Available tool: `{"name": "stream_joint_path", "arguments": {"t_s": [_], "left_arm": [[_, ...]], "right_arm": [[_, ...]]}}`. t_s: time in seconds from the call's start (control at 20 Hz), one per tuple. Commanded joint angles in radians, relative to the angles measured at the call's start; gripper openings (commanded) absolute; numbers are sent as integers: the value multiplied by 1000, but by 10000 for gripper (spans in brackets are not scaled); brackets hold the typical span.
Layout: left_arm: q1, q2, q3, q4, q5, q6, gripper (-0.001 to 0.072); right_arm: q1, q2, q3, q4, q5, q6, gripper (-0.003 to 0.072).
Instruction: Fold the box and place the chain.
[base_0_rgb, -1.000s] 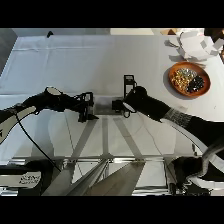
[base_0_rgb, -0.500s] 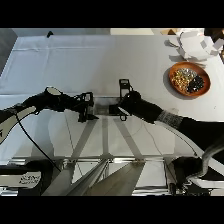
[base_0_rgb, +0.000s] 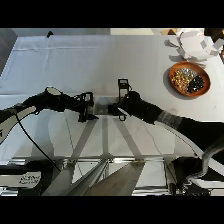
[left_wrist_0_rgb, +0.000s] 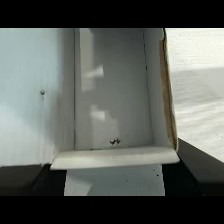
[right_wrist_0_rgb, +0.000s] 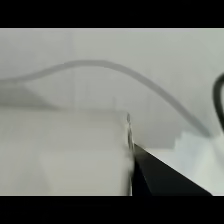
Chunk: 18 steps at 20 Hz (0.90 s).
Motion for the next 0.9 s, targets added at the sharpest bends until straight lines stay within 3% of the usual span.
{"name": "stream_joint_path", "arguments": {"t_s": [0.0,0.2,0.45,0.65,0.85], "left_arm": [[0,0,0,1,0,0,329],[0,0,0,1,0,0,329],[0,0,0,1,0,0,329],[0,0,0,1,0,0,329],[0,0,0,1,0,0,329]], "right_arm": [[1,59,1,12,27,-8,323],[0,182,0,7,80,-51,323],[-52,354,0,-40,39,-246,322],[-231,420,0,-37,56,-384,322],[-506,416,0,-71,68,-509,322]]}}
